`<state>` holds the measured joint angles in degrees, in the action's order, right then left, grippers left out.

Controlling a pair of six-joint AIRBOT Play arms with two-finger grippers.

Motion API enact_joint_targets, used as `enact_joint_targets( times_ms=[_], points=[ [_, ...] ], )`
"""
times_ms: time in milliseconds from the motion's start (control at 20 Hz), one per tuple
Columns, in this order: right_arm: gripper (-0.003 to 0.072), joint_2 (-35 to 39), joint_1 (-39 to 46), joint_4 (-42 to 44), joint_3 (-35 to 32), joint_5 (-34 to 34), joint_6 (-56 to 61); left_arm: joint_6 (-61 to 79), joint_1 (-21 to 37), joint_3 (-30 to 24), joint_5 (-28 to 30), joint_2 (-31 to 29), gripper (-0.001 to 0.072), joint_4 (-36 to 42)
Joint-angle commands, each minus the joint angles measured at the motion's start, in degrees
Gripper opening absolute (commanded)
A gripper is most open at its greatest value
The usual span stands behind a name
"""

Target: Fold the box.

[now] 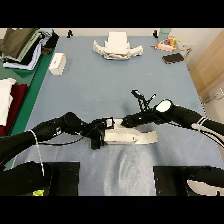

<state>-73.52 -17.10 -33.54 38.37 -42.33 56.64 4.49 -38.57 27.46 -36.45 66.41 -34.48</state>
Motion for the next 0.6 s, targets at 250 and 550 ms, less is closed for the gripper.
enact_joint_targets(
  times_ms=[250, 550],
  points=[
    [0.0019, 6.2, 0.3, -1.3, 1.9, -3.5, -0.7, 0.0, 0.0, 0.0, 0.0, 0.0, 0.0518, 0.0],
    [0.0019, 22.3, 0.7, -13.0, 2.1, -13.9, -0.7, 0.0, 0.0, 0.0, 0.0, 0.0, 0.0518, 0.0]
  ],
)
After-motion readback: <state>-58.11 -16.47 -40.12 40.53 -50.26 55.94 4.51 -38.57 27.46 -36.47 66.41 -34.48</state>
